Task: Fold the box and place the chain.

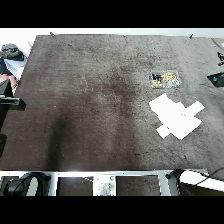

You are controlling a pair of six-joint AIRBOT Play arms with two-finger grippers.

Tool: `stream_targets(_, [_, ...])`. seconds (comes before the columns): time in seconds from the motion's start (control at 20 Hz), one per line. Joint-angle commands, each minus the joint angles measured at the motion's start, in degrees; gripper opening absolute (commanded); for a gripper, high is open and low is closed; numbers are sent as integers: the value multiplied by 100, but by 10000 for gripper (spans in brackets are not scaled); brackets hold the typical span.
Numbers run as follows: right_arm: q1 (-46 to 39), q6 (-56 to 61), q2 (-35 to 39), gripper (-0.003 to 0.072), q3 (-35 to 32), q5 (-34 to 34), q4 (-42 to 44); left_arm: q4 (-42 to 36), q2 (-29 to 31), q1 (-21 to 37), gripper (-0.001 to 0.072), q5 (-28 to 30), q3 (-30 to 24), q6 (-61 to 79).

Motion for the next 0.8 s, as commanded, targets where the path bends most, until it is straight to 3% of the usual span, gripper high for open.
stream_targets(0.0, [-313, 721, -1322, 517, 1746, 1912, -1119, 2, 4, 2, 12, 0, -2, 0])
stream_targets(0.15, [-310, 833, -2317, 518, 2747, 2371, -1534, 2, 4, 2, 11, 0, -2, 0])
stream_targets(0.3, [-310, 828, -3047, 517, 3333, 2420, -1921, 2, 4, 2, 12, 2, -2, 0])
stream_targets(0.45, [-310, 778, -3794, 487, 3995, 3021, -1978, 2, 4, 2, 11, 2, -2, 0])
stream_targets(0.75, [-308, 352, -4354, 487, 4144, 3609, -1969, 0, 4, 0, 11, 0, -2, 0])
